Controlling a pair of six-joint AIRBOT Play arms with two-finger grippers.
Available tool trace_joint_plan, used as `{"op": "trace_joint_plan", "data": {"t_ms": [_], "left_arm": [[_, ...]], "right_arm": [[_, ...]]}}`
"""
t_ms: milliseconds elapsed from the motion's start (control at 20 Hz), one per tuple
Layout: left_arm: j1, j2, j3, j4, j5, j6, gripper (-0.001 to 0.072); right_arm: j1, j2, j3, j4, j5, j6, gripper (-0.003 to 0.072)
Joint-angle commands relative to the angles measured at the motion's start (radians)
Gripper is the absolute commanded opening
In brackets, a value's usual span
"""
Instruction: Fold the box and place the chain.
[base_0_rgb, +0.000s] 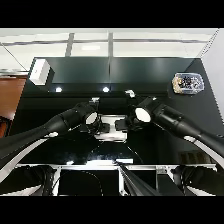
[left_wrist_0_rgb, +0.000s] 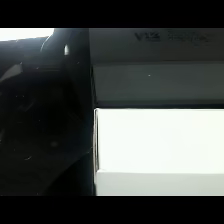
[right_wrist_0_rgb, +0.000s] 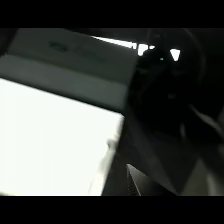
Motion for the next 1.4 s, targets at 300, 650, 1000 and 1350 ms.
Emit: {"op": "trace_joint_plan", "data": {"t_ms": [300,650,1000,1350], "left_arm": [[0.0,0.0,0.0,0.004,0.004,-0.001,0.0028],[0.0,0.0,0.0,0.004,0.002,-0.001,0.0028],[0.0,0.0,0.0,0.004,0.003,-0.001,0.0028],[0.0,0.0,0.0,0.004,0.003,-0.001,0.0028]], "right_arm": [[-0.16,0.272,-0.042,-0.431,0.247,-0.045,0.0337],[-0.677,0.296,-0.286,-0.575,-0.342,-0.016,0.0337],[-1.019,0.018,-0.071,-0.186,-0.539,-0.227,0.0677],[-1.036,-0.444,0.471,-0.085,-0.225,-0.398,0.0676]]}}
